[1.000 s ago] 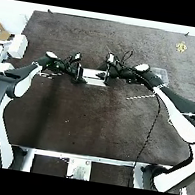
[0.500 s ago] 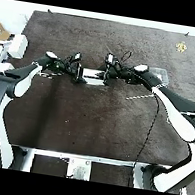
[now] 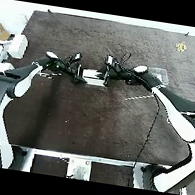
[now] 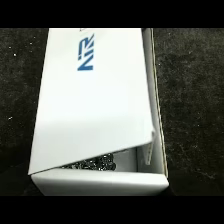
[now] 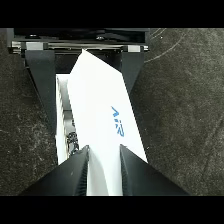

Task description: Fold the box and place the chain.

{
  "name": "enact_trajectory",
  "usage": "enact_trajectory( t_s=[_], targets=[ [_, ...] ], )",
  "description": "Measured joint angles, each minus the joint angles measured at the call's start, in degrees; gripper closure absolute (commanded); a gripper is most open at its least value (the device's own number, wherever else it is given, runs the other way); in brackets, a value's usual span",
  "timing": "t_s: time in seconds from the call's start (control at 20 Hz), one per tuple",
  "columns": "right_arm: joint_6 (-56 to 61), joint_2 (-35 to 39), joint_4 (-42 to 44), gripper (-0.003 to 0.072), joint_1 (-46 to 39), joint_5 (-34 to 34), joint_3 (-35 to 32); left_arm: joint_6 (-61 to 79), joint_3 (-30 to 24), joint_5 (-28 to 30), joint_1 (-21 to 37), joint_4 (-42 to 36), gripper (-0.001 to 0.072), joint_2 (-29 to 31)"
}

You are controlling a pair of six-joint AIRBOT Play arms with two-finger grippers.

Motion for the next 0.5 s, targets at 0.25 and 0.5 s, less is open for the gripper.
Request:
enact_trajectory(
  t_s=[0.25, 0.5],
  targets=[
    [0.2, -0.02, -0.55, 0.051, 0.0, 0.2, -0.17, -0.02, 0.0, -0.04, 0.0, 0.02, 0.0314, 0.0],
    [1.44, -0.04, -1.01, 0.0511, -0.02, 1.6, -0.74, 0.04, 0.0, -0.33, -0.07, 0.2, 0.0315, 0.0]
  ],
)
